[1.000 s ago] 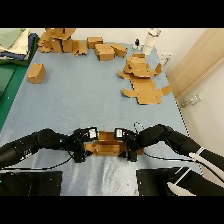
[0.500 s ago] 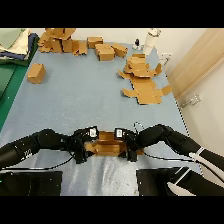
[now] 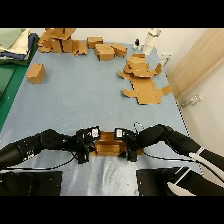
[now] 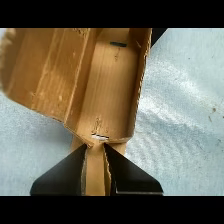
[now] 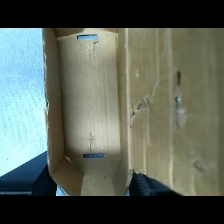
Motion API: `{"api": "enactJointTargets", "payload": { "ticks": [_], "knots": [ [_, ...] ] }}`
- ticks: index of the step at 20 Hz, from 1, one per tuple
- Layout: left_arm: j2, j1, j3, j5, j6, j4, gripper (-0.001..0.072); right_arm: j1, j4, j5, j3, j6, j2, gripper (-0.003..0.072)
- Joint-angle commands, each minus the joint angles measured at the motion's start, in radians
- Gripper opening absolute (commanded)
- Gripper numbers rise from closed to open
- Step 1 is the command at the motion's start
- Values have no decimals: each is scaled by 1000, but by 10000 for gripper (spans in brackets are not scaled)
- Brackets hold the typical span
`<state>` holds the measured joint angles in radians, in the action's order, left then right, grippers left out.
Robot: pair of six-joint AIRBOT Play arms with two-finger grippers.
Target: Fold the box.
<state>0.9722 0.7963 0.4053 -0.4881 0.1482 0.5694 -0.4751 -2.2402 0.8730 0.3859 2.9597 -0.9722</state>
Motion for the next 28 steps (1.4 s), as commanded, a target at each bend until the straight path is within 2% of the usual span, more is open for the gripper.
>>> {"api": "enactJointTargets", "payload": {
  "ticks": [1,8,9,10,13,14,16,22,23,24,25,28],
  "knots": [
    [1,2,1,11,-14,-18,166,0,0,0,1,0,1,494],
    [14,71,1,113,-33,-103,163,0,0,0,1,0,1,494],
    [22,79,1,122,-34,-118,60,0,0,0,1,0,1,494],
    [27,87,1,127,-40,-122,21,-1,0,0,1,0,1,494],
    [30,97,1,142,-48,-122,24,0,0,0,1,0,1,494],
    [30,97,1,140,-48,-122,44,0,0,0,1,0,1,494],
    [29,102,1,141,-48,-130,401,0,0,0,1,0,1,494],
    [29,101,9,140,-48,-148,419,0,0,0,1,0,1,494],
    [29,101,9,140,-48,-148,471,0,0,0,1,0,1,494],
    [29,101,9,141,-48,-148,641,-1,0,0,1,0,1,494],
    [29,101,9,140,-47,-150,676,0,0,0,1,0,1,494],
    [29,101,9,140,-47,-150,676,0,0,0,1,0,1,494]
  ]
}}
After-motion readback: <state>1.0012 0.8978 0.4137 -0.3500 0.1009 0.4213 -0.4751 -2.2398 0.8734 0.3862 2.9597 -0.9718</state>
